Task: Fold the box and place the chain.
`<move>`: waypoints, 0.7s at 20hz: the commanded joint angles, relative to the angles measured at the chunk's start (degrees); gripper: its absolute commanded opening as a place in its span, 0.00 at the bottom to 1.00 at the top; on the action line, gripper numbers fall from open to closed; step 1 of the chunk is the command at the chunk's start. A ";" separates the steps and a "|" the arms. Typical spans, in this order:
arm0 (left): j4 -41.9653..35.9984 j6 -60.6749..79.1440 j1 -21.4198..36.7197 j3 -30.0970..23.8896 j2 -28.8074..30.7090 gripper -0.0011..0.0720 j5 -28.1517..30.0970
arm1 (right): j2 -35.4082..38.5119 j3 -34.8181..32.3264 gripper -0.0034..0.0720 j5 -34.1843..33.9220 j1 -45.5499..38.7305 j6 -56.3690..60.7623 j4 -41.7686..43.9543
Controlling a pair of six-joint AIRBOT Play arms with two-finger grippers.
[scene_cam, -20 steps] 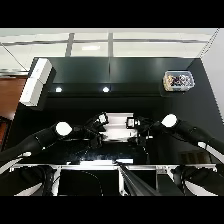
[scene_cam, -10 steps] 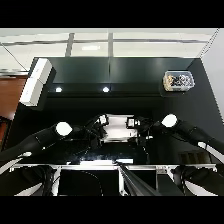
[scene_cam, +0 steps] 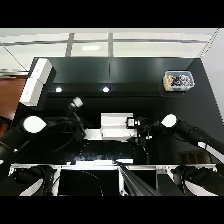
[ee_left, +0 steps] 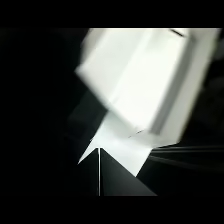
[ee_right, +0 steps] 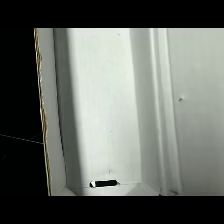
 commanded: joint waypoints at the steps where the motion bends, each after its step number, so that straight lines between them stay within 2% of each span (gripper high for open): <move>1: 11.19 -29.27 12.09 -0.26 3.06 0.05 -9.42 | -0.02 -0.02 0.25 0.02 -0.02 0.00 -0.02; 2: 10.86 -30.88 14.71 -0.90 2.91 0.05 -10.99 | -0.02 0.00 0.25 0.02 -0.02 0.00 0.00; 5: 10.51 -48.81 19.08 -4.22 0.61 0.05 -15.52 | -0.02 -0.02 0.25 0.02 -0.02 0.00 -0.02; 7: 6.80 -48.65 19.10 -5.27 -3.61 0.06 -18.49 | -0.02 -0.02 0.25 0.02 -0.02 0.00 -0.02; 12: -9.31 -38.18 13.84 -5.49 -13.25 0.06 -11.89 | -0.02 0.00 0.25 0.02 -0.02 0.00 -0.02; 14: -11.87 -36.83 11.28 -5.46 -16.65 0.05 -8.92 | -0.02 -0.02 0.25 0.04 -0.02 0.00 -0.02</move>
